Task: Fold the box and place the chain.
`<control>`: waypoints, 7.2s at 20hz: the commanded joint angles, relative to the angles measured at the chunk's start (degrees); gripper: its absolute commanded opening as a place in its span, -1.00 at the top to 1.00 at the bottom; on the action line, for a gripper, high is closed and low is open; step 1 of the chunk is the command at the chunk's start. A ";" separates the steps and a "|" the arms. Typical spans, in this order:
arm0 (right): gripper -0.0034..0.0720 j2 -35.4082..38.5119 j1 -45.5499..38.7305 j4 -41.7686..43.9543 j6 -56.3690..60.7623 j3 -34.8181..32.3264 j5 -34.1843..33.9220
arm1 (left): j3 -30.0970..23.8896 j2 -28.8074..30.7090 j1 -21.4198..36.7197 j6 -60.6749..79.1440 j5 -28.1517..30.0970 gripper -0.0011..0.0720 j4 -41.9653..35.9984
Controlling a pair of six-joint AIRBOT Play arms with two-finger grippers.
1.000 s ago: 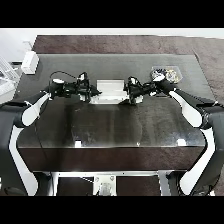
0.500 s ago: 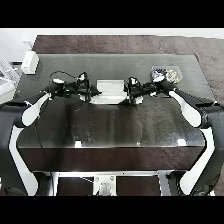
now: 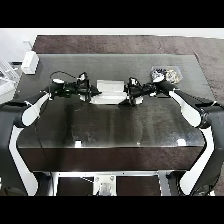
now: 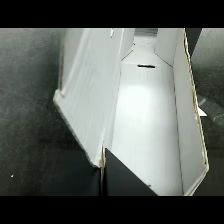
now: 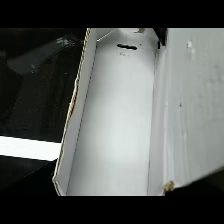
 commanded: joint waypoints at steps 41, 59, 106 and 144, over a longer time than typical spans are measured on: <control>-0.46 -0.11 -0.61 -0.07 -0.22 -0.09 -0.04 | 0.04 0.59 0.00 0.02 -0.48 -0.35 -6.69; -0.46 -0.11 -0.61 -0.07 -0.22 -0.09 -0.04 | 0.39 14.10 6.88 -2.03 -10.36 0.74 -10.71; -0.46 -0.11 -0.61 -0.07 -0.22 -0.09 -0.04 | 0.02 7.19 -5.77 -13.57 15.26 0.92 7.10; -0.46 -0.11 -0.61 -0.07 -0.22 -0.09 -0.04 | -0.24 17.00 -2.95 -31.36 -0.85 -0.85 32.09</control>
